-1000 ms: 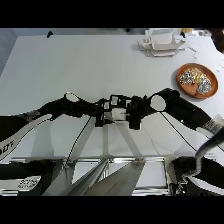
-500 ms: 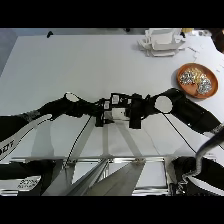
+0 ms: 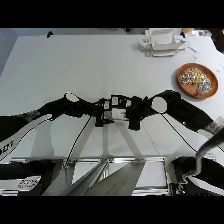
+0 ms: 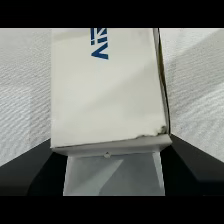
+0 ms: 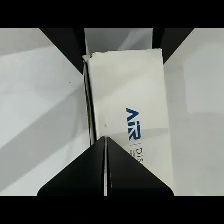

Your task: Fold the box and place the chain.

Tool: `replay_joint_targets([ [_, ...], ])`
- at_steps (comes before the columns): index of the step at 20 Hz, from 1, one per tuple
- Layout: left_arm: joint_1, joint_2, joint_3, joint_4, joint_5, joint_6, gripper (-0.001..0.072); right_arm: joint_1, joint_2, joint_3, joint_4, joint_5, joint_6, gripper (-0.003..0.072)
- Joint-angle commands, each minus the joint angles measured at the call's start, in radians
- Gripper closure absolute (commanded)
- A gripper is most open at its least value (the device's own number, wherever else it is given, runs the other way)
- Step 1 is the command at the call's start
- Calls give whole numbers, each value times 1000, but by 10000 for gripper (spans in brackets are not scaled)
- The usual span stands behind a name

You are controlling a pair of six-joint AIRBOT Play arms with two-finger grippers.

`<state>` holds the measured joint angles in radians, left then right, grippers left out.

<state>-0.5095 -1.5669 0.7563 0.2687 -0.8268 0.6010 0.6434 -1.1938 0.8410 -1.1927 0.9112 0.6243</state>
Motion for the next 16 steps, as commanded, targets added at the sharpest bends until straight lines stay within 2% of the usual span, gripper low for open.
replay_joint_targets([
  [1, 1, 0, 0, 0, 0, 0, 572, 0, -3, -20, -3, -2, 1, 676],
  [7, 1, 0, 0, 0, 0, 0, 572, 0, -3, -69, -3, -40, 8, 676],
  [16, 1, 0, 0, 0, 0, 0, 572, 1, -3, -75, 0, -42, 48, 676],
])
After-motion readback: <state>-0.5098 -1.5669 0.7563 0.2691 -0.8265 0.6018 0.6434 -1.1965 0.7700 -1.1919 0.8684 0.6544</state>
